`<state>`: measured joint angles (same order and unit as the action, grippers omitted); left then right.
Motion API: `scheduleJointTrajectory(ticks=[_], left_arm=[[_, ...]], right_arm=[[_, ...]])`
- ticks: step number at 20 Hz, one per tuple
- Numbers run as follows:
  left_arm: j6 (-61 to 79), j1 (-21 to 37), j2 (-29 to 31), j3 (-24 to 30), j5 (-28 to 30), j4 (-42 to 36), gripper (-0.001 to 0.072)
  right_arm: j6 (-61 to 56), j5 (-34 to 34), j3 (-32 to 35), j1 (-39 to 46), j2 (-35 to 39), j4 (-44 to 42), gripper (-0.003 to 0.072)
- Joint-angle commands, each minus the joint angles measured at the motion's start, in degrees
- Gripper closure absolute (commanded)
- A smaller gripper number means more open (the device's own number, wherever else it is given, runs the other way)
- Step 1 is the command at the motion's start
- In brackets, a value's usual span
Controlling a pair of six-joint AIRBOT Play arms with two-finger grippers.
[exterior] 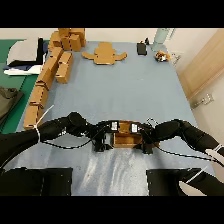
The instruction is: Fold the box.
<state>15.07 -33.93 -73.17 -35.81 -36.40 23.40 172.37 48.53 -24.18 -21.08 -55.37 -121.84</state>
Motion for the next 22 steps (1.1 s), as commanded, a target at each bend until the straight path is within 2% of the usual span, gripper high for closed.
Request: scheduleJointTrajectory(ticks=[1, 12, 18, 22], left_arm=[[0.1, -1.3, -0.7, -0.1, 2.0, -0.5, 0.0019], [0.1, -2.7, -2.3, -1.3, 3.1, -1.6, 0.002], [0.0, -4.9, -2.8, -1.3, 7.3, -1.5, 0.002], [-2.6, -5.6, -2.9, -1.6, 7.9, -0.7, 0.0021]], right_arm=[[0.0, 0.0, 0.0, 0.0, 0.0, 0.0, 0.0218], [0.0, 0.0, 0.0, 0.0, 0.0, 0.0, 0.0218], [0.0, 0.0, 0.0, 0.0, 0.0, 0.0, 0.0218], [0.0, 0.0, 0.0, 0.0, 0.0, 0.0, 0.0218]])
